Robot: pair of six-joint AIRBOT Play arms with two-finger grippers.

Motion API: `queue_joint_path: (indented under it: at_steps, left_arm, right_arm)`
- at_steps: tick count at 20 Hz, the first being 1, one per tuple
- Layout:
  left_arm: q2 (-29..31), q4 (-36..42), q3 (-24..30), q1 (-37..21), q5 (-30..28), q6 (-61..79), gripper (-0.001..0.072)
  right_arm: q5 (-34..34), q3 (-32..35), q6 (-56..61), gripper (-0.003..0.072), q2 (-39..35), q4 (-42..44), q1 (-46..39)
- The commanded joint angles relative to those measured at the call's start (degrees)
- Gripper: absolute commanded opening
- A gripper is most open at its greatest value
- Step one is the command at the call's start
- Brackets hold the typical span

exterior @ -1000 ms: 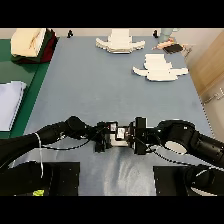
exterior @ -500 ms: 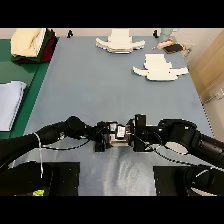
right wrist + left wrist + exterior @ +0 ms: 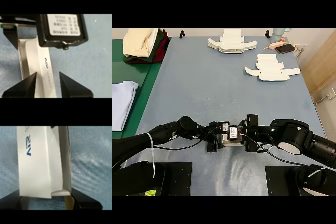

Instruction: Fold the box.

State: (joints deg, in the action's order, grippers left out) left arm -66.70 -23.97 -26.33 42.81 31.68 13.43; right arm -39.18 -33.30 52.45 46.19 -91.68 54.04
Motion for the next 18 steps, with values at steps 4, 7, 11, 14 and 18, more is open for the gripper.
queue_joint_path:
  at_steps: [4,7,11,14,18]
  left_arm:
    - [-0.02,-0.04,-0.02,0.02,-0.07,0.02,0.0525]
    - [-0.02,-0.04,-0.02,0.02,-0.04,0.02,0.0525]
    - [-0.02,-0.04,-0.02,0.02,-0.04,0.02,0.0525]
    - [-0.02,-0.04,-0.02,0.02,-0.04,0.02,0.0525]
    - [-0.02,-0.04,-0.02,0.02,-0.07,0.02,0.0525]
  right_arm:
    - [-0.9,0.11,-0.44,0.04,1.77,4.46,0.02]
    - [-1.68,0.11,-2.6,0.04,1.84,8.04,0.02]
    - [-2.99,0.11,-3.65,0.0401,1.84,11.04,0.02]
    - [-2.75,0.04,-4.07,0.0402,1.81,12.09,0.02]
    - [-1.7,-0.04,-4.04,0.0405,1.36,12.26,0.02]
